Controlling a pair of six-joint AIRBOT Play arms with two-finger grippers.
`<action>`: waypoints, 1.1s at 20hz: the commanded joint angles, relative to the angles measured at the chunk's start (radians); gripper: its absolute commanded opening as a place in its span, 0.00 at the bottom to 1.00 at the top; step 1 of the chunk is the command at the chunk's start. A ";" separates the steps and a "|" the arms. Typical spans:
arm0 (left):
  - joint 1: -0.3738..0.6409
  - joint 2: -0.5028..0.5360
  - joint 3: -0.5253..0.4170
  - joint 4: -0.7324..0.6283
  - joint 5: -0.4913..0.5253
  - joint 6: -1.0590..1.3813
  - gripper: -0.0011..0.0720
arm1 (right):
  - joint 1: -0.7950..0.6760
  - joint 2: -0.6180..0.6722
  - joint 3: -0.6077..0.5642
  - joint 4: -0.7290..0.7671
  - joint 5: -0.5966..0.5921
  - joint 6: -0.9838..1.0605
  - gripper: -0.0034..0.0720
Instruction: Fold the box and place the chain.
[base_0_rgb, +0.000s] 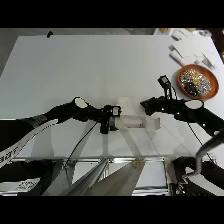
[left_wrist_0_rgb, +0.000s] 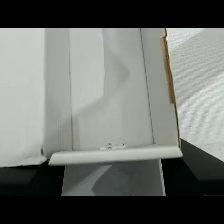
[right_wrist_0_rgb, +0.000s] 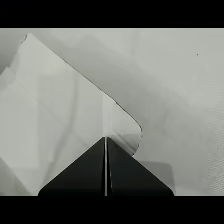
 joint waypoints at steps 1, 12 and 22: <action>0.000 0.001 0.000 0.002 -0.002 0.002 0.14 | 0.000 0.081 0.032 0.002 0.067 0.069 0.07; 0.000 0.001 0.000 0.002 -0.002 0.002 0.14 | 0.000 0.391 0.032 -0.736 0.531 0.068 0.07; 0.000 0.001 0.000 0.002 -0.001 0.002 0.14 | 0.111 0.329 0.024 -0.750 0.306 -0.326 0.07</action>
